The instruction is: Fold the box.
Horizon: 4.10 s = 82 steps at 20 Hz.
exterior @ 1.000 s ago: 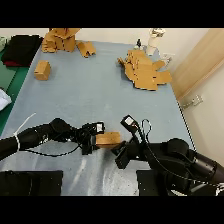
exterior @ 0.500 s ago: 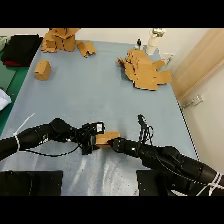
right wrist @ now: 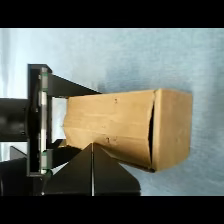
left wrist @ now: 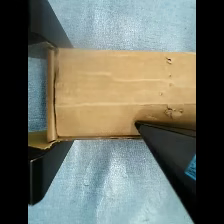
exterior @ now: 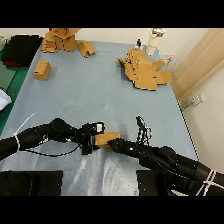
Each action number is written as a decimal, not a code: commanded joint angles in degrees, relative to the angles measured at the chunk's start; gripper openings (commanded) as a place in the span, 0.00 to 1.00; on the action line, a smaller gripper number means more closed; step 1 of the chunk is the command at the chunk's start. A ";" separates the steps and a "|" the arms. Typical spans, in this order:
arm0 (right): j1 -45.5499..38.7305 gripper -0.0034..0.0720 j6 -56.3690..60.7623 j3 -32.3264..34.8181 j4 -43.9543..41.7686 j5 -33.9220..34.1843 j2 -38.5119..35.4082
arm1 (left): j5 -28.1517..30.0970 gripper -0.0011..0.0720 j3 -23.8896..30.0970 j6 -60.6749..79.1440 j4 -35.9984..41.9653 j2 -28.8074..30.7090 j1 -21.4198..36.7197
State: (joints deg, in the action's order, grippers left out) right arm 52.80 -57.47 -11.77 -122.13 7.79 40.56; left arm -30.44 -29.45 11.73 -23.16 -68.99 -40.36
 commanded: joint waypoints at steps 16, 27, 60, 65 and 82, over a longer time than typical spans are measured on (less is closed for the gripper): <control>-18.69 0.05 12.44 -13.68 41.90 57.13 -8.92 | -0.02 0.59 -0.02 0.00 0.00 0.00 0.02; -19.23 0.05 15.37 -14.12 36.81 45.11 3.04 | 0.35 0.59 -0.02 -1.22 3.45 0.07 0.02; -19.23 0.05 14.43 -14.12 37.05 42.73 3.41 | 8.92 0.59 -43.69 -57.46 -32.28 -28.72 47.95; -19.23 0.05 15.63 -14.12 37.51 41.48 3.41 | 9.31 0.59 -48.94 -57.61 -32.28 -33.70 47.95; -19.23 0.05 16.06 -14.12 38.40 40.26 3.41 | -23.89 0.59 -55.36 -68.06 -41.53 -29.38 52.43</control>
State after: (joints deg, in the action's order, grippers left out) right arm 33.58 -41.41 -25.82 -84.14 48.05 43.92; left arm -46.74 -84.60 -51.31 -60.03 -99.88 10.04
